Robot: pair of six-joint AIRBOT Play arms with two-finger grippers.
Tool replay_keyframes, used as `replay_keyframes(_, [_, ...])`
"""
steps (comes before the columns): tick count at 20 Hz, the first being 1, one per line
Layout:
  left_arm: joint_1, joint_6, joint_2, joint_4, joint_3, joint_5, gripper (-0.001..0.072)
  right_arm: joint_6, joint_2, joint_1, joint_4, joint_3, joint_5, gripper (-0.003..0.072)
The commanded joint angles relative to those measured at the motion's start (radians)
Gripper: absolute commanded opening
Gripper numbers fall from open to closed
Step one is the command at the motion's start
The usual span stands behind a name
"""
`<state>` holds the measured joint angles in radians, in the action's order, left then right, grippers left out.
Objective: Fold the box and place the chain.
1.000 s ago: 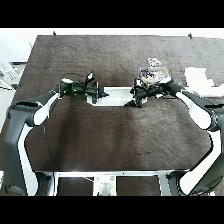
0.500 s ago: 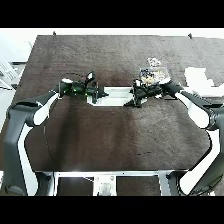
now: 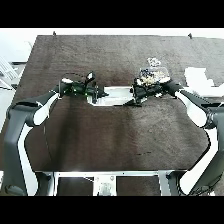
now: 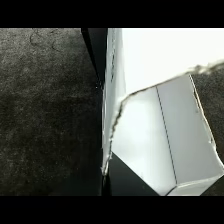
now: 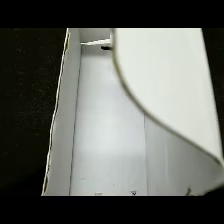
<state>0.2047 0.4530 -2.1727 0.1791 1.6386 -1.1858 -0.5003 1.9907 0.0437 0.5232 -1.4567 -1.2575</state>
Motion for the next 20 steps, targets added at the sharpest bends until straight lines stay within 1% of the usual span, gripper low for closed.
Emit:
replay_keyframes(1, [0.0, 0.0, 0.0, 0.0, 0.001, 0.0, 0.0019, 0.011, 0.009, -0.01, 0.016, -0.011, -0.034, 0.0637])
replay_keyframes(8, [0.0, 0.0, 0.0, 0.0, 0.001, 0.0, 0.002, 0.032, 0.049, -0.026, 0.013, -0.059, -0.064, 0.0637])
replay_keyframes(20, [0.0, 0.0, 0.0, 0.0, 0.001, 0.0, 0.0019, 0.029, 0.068, -0.019, -0.015, -0.074, -0.079, 0.0637])
